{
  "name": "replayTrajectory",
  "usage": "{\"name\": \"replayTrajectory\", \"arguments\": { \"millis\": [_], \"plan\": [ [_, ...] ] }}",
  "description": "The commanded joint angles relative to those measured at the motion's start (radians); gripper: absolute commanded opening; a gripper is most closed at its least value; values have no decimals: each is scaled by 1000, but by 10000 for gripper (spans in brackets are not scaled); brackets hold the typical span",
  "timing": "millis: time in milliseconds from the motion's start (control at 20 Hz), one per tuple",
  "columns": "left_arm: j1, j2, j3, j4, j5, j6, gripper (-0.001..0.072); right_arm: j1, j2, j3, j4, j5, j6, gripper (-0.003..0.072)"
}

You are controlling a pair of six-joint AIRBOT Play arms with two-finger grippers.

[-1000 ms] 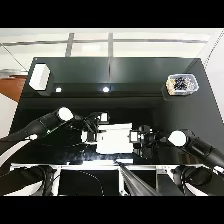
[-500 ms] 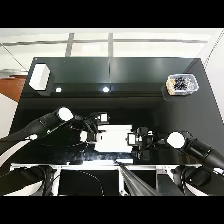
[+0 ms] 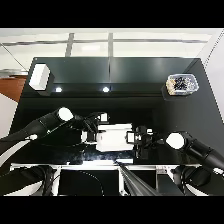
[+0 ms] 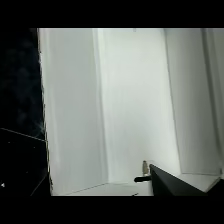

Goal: Fold the box and place the chain.

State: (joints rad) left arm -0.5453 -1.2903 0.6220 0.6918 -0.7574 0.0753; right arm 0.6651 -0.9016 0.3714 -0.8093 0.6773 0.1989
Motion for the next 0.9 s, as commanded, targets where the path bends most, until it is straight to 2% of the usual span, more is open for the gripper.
{"name": "replayTrajectory", "arguments": {
  "millis": [0, 350, 600, 850],
  "plan": [
    [0, 0, 0, 0, -1, 0, 27, 0, 3, 27, -50, -70, 63, 705],
    [0, 0, 0, 0, -1, 0, 27, -72, 24, 71, -82, -61, 101, 705],
    [0, 0, 0, 0, -1, 0, 27, -110, 25, 71, -81, 10, 107, 705],
    [0, 2, 0, 0, -2, 0, 27, -111, -6, 70, 26, 17, -18, 705]
  ]
}}
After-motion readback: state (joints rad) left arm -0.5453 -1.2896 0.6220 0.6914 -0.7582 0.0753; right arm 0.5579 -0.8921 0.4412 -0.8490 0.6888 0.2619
